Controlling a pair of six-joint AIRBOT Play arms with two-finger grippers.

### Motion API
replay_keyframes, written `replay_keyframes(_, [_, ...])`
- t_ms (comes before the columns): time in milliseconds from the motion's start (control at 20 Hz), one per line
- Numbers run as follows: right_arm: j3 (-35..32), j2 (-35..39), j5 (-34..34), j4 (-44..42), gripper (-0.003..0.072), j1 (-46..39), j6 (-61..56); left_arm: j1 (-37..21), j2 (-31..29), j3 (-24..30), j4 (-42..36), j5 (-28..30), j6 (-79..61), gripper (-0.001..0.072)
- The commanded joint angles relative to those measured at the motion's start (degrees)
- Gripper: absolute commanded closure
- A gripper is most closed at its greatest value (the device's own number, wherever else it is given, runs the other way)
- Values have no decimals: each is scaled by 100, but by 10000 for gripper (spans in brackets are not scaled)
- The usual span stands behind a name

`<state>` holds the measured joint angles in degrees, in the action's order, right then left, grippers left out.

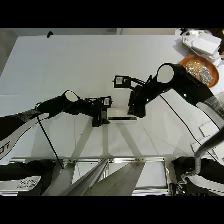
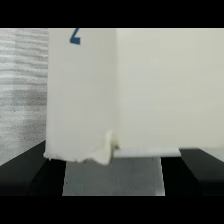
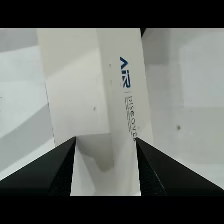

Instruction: Fold the box and place the chain.

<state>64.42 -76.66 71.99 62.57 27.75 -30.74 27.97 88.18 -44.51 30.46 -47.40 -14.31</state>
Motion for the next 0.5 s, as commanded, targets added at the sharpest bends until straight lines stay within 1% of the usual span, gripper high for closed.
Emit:
replay_keyframes(0, [-66,35,-306,66,270,195,127,-2,-4,-2,0,2,0,559])
replay_keyframes(150, [-76,35,-573,295,270,345,127,-2,-4,-2,0,0,0,559])
replay_keyframes(450, [-273,35,-673,299,278,374,125,-2,-4,-2,2,2,0,559])
